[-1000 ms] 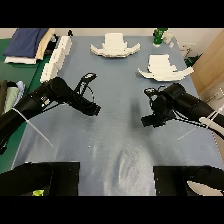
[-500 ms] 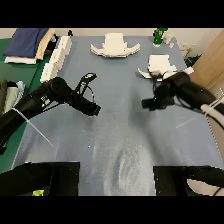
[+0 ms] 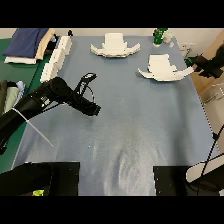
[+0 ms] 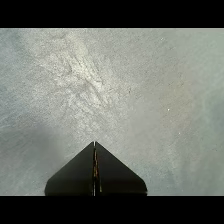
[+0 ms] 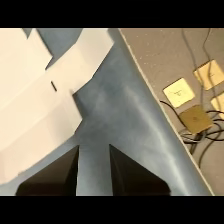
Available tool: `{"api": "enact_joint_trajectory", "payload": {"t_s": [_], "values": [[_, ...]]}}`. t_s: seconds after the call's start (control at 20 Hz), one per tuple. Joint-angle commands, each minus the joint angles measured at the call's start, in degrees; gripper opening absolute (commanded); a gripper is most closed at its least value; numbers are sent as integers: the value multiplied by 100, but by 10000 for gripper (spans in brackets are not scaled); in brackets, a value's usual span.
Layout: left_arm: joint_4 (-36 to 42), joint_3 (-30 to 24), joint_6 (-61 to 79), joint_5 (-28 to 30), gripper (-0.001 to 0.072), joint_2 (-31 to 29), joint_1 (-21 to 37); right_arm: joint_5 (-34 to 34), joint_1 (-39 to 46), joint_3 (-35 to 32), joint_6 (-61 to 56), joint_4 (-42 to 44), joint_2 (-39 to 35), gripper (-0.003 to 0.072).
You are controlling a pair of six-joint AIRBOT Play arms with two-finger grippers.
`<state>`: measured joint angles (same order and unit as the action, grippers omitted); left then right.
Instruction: Fold the box.
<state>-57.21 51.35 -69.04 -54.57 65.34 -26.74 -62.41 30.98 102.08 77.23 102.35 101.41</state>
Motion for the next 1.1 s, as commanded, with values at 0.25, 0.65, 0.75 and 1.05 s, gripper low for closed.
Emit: {"api": "enact_joint_trajectory", "payload": {"t_s": [0.25,0.65,0.75,1.05], "values": [[-2,-2,0,0,11,2,-7,15,459,837,1480,2277,1587,304],[0,-2,0,0,11,2,-7,-262,-79,1366,1493,2310,1956,180],[0,-2,0,0,11,2,-7,-590,-125,1368,1502,2337,1945,3],[0,-2,0,0,11,2,-4,-1296,-590,1047,1808,2363,1401,-1]]}}
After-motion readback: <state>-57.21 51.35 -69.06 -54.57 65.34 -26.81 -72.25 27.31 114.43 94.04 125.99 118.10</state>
